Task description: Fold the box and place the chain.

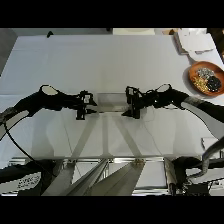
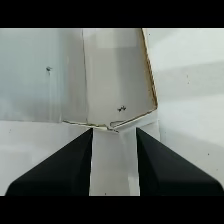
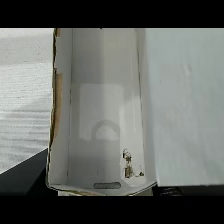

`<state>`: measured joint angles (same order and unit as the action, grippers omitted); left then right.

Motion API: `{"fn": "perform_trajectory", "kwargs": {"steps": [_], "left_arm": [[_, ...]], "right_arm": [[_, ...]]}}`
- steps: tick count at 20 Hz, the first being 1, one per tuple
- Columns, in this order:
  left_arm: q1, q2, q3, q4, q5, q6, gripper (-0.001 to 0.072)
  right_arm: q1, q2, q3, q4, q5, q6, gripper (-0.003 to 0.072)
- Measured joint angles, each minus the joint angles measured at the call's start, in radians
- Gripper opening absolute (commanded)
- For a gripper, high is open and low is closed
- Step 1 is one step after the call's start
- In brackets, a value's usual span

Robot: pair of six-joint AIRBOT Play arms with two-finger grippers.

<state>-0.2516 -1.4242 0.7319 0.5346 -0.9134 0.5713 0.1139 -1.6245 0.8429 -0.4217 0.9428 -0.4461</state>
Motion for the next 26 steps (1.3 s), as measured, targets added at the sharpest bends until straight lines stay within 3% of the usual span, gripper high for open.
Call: {"fn": "perform_trajectory", "kwargs": {"steps": [26], "left_arm": [[-0.017, 0.000, 0.000, -0.019, 0.012, 0.061, 0.0272]], "right_arm": [[0.000, 0.000, 0.000, 0.000, 0.000, 0.000, 0.0463]]}}
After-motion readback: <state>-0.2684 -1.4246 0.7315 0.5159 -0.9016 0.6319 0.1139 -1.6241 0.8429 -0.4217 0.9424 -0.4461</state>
